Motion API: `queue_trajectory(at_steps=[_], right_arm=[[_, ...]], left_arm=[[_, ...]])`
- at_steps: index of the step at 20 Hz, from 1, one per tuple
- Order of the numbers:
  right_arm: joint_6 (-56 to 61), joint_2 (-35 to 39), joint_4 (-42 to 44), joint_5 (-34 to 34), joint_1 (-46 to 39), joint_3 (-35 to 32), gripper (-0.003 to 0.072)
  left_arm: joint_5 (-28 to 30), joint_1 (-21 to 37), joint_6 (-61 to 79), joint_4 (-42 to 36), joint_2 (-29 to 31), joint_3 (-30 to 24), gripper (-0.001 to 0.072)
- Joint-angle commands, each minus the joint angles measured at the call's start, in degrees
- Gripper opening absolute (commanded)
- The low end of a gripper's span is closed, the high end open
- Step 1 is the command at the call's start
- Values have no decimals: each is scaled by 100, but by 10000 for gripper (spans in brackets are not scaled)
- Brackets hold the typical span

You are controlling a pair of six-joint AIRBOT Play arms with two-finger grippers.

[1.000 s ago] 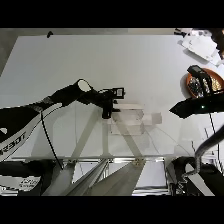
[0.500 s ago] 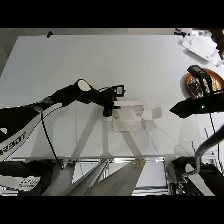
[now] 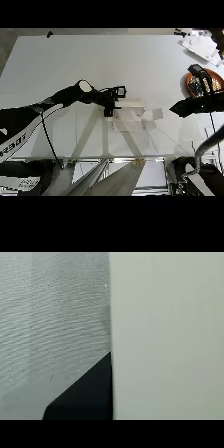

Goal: Fold the box and place the chain.

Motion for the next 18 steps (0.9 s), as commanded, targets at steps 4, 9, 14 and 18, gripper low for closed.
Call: queue_trajectory(at_steps=[4,9,14,18], right_arm=[[0,2,2,-9,-4,2,276],[-50,2,4,-11,-4,2,276],[-398,2,35,-4,-4,4,219],[-1674,28,330,728,74,249,5]], left_arm=[[-37,-13,-7,46,-2,-4,9],[-35,-13,-4,42,-2,-4,11],[-37,-15,-4,42,-2,-4,10],[-37,-13,-4,42,-2,-4,10]])
